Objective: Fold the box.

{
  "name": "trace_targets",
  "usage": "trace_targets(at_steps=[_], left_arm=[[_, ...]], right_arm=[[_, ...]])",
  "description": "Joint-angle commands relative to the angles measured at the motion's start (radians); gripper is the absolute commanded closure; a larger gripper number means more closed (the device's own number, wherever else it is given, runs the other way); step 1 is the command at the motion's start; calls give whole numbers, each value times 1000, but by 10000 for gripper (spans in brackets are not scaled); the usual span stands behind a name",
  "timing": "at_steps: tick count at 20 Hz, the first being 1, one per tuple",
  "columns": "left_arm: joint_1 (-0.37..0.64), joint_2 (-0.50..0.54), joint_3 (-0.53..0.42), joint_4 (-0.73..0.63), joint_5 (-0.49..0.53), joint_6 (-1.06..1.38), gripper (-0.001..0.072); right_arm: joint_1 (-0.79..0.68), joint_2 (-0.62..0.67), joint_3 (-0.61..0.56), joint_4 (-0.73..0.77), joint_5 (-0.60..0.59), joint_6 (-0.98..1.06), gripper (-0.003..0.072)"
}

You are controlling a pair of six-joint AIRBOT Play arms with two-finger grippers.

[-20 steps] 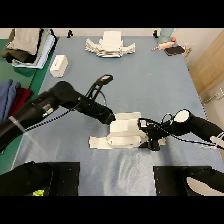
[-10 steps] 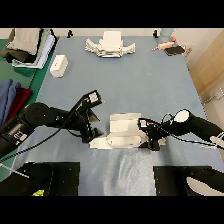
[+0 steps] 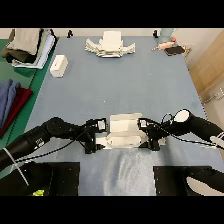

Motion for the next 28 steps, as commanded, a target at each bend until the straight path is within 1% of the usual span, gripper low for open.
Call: trace_targets(at_steps=[1, 2, 3, 5, 6, 7, 8, 10, 12, 15, 18, 21, 22, 23, 25, 26, 27, 28], left_arm=[[-59, -77, -13, -126, 93, 137, 19], [-73, -90, -13, -150, 95, 154, 117], [-83, -103, -12, -163, 96, 168, 276], [-92, -120, -11, -182, 105, 177, 475], [-94, -124, -11, -196, 113, 177, 524], [-94, -127, -11, -215, 124, 177, 591], [-94, -131, -9, -227, 138, 177, 601], [-94, -141, -3, -249, 156, 185, 601], [-94, -151, 0, -248, 150, 184, 599], [-93, -138, -2, -214, 72, 165, 600], [-82, -90, -2, -113, 62, 39, 588], [-43, -46, -5, -17, -15, -61, 580], [-32, -37, -5, 3, -55, -72, 455], [-22, -34, -5, 6, -86, -72, 433], [-10, -35, -5, 3, -92, -72, 431], [-11, -36, -6, -3, -56, -68, 313], [-12, -39, -6, -13, -2, -68, 215], [-13, -45, -5, -31, 57, -66, 222]], right_arm=[[0, 1, 1, 0, 0, 0, 166], [0, 1, 1, 0, 0, 0, 166], [-1, 1, 1, 0, 0, 0, 166], [0, 1, 1, 0, 0, 0, 166], [0, 1, 1, 0, 0, 0, 166], [0, 1, 1, 0, 0, 1, 166], [0, 1, 1, 0, 0, 0, 165], [0, 1, 1, 0, 0, 1, 166], [0, 1, 1, 0, 0, 0, 166], [-1, 1, 1, 0, 0, 1, 166], [0, 1, 1, 0, 0, 1, 166], [0, 1, 1, 0, 0, 0, 165], [0, 1, 1, 0, 0, 0, 166], [-1, 1, 1, 0, 0, 0, 166], [0, 1, 1, 0, 0, 1, 166], [-1, 1, 1, 0, 0, 0, 166], [-1, 1, 1, 0, 0, 0, 166], [-1, 1, 1, 0, 0, 0, 166]])
